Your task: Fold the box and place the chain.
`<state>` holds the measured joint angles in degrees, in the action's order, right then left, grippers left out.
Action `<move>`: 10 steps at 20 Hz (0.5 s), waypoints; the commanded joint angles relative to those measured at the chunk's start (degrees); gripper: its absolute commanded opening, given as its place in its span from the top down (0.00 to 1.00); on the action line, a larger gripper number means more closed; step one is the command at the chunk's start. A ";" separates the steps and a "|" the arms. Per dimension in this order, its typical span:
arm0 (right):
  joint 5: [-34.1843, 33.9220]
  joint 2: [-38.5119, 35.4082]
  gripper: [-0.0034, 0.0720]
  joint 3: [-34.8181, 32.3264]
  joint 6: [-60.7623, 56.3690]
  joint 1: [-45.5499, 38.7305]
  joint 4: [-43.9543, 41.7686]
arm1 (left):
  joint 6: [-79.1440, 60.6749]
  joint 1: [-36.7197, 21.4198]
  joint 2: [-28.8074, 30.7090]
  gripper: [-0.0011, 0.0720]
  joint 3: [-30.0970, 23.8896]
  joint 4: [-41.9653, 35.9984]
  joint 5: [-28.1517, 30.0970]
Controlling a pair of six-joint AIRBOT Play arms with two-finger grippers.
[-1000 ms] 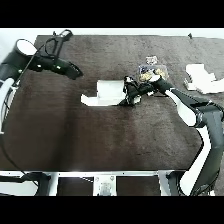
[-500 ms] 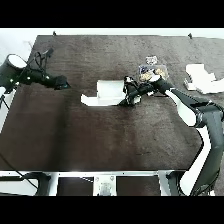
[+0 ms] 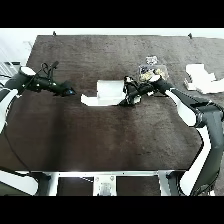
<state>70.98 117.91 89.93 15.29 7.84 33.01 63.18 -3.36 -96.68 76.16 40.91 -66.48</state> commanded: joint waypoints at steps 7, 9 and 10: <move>0.00 0.02 0.24 0.00 -0.02 0.04 -0.02 | 1.42 -0.02 -1.92 0.96 -0.07 3.17 2.62; 0.00 0.02 0.24 0.00 0.00 0.04 -0.02 | 1.31 -0.02 -2.91 0.96 -0.11 0.48 2.40; 0.02 0.02 0.24 0.00 -0.02 0.04 -0.02 | 1.25 -0.02 -3.32 0.96 -0.11 -0.90 2.21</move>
<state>70.98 117.91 89.93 15.29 7.84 33.01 64.23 -3.40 -99.00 76.07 42.68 -63.90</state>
